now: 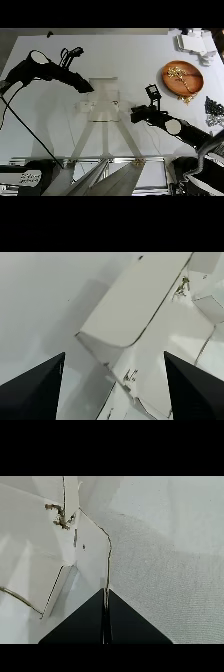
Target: Fold the box and place the chain.
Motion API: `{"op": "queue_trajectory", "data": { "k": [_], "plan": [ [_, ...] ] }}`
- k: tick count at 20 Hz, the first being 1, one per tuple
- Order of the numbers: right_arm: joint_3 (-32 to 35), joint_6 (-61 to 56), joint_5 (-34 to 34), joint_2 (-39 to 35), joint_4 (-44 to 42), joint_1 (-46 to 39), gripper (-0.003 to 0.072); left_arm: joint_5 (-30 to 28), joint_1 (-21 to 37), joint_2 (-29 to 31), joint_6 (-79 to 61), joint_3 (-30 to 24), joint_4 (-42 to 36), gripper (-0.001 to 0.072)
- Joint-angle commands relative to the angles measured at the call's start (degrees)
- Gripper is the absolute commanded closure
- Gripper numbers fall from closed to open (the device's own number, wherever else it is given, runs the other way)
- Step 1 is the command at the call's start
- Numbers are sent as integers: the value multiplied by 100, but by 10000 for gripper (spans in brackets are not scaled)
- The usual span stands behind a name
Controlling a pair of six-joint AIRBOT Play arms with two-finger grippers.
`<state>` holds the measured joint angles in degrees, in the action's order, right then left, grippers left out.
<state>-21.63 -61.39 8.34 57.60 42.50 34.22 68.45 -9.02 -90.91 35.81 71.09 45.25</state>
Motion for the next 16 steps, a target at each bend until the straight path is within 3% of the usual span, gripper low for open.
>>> {"op": "queue_trajectory", "data": {
  "k": [1,5,6,8,12,13,16],
  "plan": [
    [2,0,-4,2,107,7,674,37,-175,-229,-472,13,-146,29],
    [2,-2,-2,4,107,7,674,-146,-413,-566,-636,13,-304,103],
    [2,-2,-2,2,105,7,674,-140,-435,-643,-682,13,-352,230],
    [2,-2,-2,2,105,7,674,-144,-442,-693,-761,13,-328,704],
    [0,-4,-2,2,98,7,666,-125,-411,-675,-1178,13,-323,700],
    [0,-4,-2,0,98,7,594,-94,-411,-673,-1248,13,-330,700],
    [-2,0,-155,-68,111,7,192,-96,-411,-612,-1484,13,-323,701]
  ]
}}
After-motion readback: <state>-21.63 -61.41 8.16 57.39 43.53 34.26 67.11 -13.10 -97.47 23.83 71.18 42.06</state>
